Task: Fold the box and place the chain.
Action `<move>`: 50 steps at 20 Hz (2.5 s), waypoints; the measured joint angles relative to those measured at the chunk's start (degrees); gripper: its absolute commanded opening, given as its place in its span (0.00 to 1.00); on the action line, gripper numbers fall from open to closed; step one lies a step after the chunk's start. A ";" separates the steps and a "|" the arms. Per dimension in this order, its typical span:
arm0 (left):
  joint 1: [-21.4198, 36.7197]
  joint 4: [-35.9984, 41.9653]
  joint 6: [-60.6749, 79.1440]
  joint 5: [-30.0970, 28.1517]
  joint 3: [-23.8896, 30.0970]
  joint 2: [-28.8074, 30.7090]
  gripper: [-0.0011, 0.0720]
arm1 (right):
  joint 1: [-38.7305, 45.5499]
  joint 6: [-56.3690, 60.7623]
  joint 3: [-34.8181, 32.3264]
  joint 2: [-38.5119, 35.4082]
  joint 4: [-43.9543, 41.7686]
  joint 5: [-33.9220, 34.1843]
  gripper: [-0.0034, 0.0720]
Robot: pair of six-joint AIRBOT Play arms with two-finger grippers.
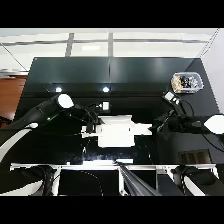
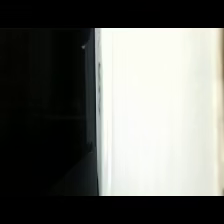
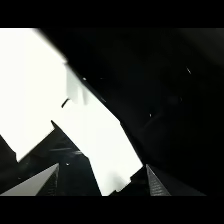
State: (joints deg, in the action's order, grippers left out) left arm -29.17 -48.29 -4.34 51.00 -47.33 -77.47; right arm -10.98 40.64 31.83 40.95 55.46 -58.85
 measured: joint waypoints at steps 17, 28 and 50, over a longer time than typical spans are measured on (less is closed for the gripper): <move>-1.07 1.99 1.14 -1.33 -0.07 -3.98 0.05 | -17.11 -18.36 -10.91 3.39 0.02 10.80 0.85; -1.07 1.88 1.18 -1.31 -0.07 -3.98 0.05 | -26.93 -25.46 -11.52 11.10 -4.15 27.63 0.85; -1.11 1.88 1.14 -1.05 -0.04 -4.00 0.05 | -16.15 -29.94 -2.86 13.38 -11.37 21.22 0.85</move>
State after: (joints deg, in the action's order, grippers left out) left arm -30.28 -46.41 -3.20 49.95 -47.37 -81.47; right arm -27.14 10.70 28.97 54.33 44.10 -37.63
